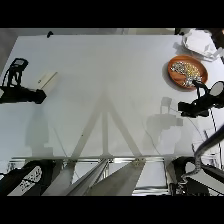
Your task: Fold the box and place the chain.
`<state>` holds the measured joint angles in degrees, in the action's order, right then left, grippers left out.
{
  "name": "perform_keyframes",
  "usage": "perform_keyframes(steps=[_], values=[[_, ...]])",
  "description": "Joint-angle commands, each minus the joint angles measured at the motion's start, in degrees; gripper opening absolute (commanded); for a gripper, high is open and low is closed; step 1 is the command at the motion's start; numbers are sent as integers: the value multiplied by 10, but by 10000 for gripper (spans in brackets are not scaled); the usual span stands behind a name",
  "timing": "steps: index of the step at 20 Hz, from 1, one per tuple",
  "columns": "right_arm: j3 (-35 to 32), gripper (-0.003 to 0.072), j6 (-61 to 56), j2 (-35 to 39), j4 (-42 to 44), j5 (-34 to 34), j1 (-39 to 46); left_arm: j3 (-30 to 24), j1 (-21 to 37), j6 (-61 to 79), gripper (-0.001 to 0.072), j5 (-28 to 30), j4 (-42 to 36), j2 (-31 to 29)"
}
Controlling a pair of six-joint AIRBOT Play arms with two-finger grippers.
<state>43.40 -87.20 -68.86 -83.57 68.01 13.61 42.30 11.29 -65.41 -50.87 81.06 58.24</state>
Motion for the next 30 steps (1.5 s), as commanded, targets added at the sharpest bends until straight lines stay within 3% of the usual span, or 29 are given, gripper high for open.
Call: perform_keyframes(steps=[1,5,7,9,12,16,18,19,23,30], values=[[0,18,0,0,0,0,0,-35,46,-9,1,-21,11,2],[0,18,0,0,0,0,0,-74,56,-8,2,-23,23,6],[0,18,0,0,0,0,0,-88,56,-6,56,-25,24,6],[0,18,0,0,0,0,0,-89,56,-6,224,-34,24,6],[0,18,0,0,0,0,0,-89,56,-6,419,-39,23,6],[0,18,0,0,0,0,0,-89,56,-6,492,-39,23,5],[0,18,0,0,0,0,0,-89,56,-6,667,-38,23,5],[0,18,0,0,0,0,0,-89,56,-6,691,-38,23,5],[0,18,0,0,0,0,0,-89,56,-6,694,-25,22,5],[0,18,0,0,0,0,0,-88,54,-6,693,79,-15,14]])
